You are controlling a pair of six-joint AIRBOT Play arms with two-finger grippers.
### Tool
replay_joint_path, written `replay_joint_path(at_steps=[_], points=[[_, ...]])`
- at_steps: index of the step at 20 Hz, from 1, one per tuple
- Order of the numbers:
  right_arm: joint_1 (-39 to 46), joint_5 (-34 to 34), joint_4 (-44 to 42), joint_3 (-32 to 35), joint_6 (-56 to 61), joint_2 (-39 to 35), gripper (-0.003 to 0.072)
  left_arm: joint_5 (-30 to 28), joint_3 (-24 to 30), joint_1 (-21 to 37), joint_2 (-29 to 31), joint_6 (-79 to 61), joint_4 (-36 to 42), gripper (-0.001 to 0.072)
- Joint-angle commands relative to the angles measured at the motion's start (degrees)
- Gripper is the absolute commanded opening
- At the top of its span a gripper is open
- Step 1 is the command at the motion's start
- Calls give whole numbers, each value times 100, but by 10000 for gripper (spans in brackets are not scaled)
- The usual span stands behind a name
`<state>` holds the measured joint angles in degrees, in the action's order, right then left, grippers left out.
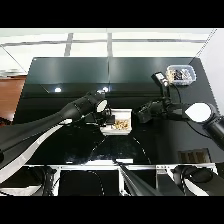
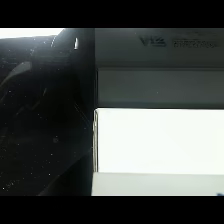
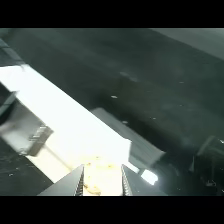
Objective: Fold the box and place the chain.
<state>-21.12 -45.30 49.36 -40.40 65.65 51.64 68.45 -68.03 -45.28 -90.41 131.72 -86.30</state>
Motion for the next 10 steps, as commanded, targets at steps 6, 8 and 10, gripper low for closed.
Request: replay_joint_path(at_steps=[6, 8, 10], points=[[326, -555, 313, 9, 13, 0, 278, 85, -363, -17, 254, -168, 221, 635], [326, -577, 402, 9, 13, 0, 278, 166, -365, -20, 678, -278, -15, 635], [326, -599, 490, 9, 13, 0, 278, 476, -286, -17, 1220, -597, -382, 635]])
